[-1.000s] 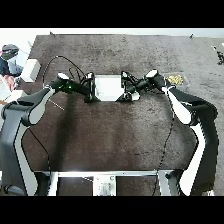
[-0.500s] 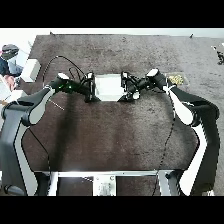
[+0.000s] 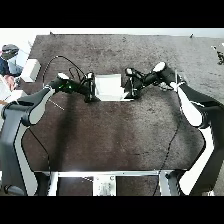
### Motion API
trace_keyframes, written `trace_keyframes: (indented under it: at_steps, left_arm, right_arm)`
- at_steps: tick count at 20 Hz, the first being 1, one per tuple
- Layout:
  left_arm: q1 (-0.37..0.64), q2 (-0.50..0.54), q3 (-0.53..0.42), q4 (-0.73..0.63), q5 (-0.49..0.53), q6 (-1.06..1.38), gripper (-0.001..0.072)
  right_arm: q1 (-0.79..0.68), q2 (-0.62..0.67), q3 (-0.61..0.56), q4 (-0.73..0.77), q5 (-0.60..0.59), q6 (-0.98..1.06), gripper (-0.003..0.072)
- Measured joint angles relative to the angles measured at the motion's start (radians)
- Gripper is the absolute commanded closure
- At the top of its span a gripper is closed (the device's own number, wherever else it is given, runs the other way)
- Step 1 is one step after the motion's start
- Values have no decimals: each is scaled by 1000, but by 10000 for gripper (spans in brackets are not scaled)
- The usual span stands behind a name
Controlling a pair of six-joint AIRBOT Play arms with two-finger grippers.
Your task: Fold the box and place the chain.
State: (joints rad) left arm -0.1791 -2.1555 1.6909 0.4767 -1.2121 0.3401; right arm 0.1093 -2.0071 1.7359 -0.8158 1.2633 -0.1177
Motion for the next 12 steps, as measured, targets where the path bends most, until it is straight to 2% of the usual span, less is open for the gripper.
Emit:
trace_keyframes:
  at_steps: [1,2,3,4,5,9,12]
  left_arm:
    - [0,0,0,0,0,0,292]
    - [0,0,0,0,0,0,291]
    - [0,0,0,0,0,0,292]
    - [0,0,0,0,0,0,292]
    - [0,0,0,0,0,0,292]
    - [0,0,0,0,-1,0,292]
    - [0,0,0,0,-1,0,292]
  right_arm:
    - [-8,16,0,-2,13,14,-34]
    - [-16,34,0,-3,20,32,51]
    - [-22,50,0,0,31,48,264]
    - [-26,64,0,9,39,66,516]
    - [-27,76,0,32,44,78,676]
    - [-27,89,0,198,51,103,678]
    - [-4,74,0,308,-16,107,678]
